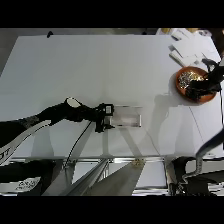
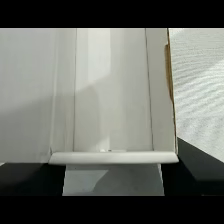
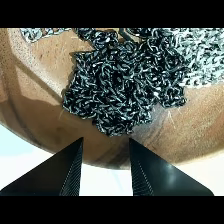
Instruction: Fold the box and place the chain.
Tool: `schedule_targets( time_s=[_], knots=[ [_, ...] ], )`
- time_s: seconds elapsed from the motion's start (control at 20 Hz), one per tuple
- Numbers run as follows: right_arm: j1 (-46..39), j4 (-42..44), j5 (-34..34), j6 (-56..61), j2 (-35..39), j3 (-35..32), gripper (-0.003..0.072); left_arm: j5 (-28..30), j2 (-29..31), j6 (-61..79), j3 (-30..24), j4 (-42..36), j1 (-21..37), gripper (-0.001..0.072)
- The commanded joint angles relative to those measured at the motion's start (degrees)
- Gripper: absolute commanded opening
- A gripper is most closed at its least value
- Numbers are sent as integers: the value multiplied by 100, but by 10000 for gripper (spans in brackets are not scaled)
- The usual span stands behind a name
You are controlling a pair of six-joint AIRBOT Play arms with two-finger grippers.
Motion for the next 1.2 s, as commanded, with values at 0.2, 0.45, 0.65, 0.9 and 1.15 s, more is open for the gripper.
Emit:
schedule_targets(
  time_s=[0.2, 0.45, 0.65, 0.9, 1.15],
  knots=[
    [0, -4, 42, -101, -286, -2, 217, 4, 4, 2, 0, 0, 0, 111],
    [0, -9, 160, -103, -284, 0, 30, 2, 4, 2, 2, 2, 0, 111],
    [0, -9, 186, -105, -181, 0, 19, 2, 4, 2, 2, 0, 0, 111],
    [46, 85, 245, -238, 704, 0, 19, 2, 4, 2, 0, 2, 0, 111],
    [282, 763, 341, -337, 2382, 0, 19, 2, 2, 2, 0, 2, 0, 111]
  ],
)
